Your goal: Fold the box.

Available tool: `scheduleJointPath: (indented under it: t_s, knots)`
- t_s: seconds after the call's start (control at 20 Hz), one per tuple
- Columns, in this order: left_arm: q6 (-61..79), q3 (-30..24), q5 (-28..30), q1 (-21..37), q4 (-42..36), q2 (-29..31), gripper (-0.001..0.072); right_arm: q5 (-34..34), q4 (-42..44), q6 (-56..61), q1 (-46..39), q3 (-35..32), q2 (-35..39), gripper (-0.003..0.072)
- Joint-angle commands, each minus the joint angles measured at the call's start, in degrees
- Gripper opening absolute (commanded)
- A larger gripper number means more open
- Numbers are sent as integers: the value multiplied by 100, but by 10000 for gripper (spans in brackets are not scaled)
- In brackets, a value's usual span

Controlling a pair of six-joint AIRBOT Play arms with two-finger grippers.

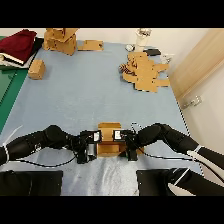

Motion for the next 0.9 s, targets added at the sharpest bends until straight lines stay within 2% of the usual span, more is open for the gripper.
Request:
scheduleJointPath:
  t_s: [0.0, 0.35, 0.7, 0.8, 0.85]
  knots:
    - [44, 13, 101, -33, -31, -63, 703, 0, 0, 2, 4, 2, 2, 508]
    - [42, 195, 424, -369, -42, -428, 703, 2, 2, 0, 4, 2, 2, 508]
    - [42, 201, 474, -387, -42, -448, 700, 2, 0, 2, 4, 2, 2, 508]
    - [44, 201, 474, -387, -39, -448, 450, 0, 0, 2, 4, 2, 2, 508]
    - [44, 201, 474, -387, -39, -448, 454, 2, 0, 2, 4, 2, 2, 508]
